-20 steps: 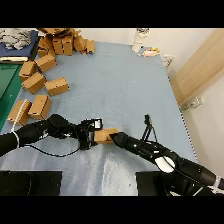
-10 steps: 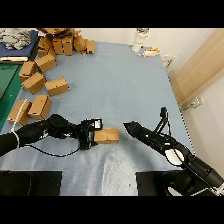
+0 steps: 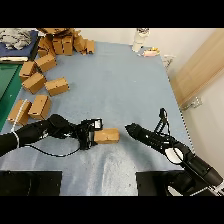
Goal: Fold the box.
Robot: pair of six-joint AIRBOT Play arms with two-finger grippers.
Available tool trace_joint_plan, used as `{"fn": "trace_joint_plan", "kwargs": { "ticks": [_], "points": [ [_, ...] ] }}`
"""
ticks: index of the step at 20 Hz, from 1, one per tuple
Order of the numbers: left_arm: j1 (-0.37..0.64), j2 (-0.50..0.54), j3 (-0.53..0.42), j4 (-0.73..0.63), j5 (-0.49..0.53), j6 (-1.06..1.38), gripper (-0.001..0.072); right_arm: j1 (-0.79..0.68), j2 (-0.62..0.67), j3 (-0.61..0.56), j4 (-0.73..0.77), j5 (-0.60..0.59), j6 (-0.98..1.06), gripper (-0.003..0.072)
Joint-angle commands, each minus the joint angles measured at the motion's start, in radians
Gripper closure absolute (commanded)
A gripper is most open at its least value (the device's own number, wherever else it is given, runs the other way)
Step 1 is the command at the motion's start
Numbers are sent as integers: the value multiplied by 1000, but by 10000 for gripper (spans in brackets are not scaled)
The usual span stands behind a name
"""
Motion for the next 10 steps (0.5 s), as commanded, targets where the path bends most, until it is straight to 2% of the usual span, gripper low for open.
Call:
{"fn": "trace_joint_plan", "kwargs": {
  "ticks": [1,10],
  "points": [
    [1,1,1,0,6,1,247,-1,0,1,2,6,1,681],
    [0,0,5,-1,-5,1,247,-1,0,1,4,6,2,681]
  ]
}}
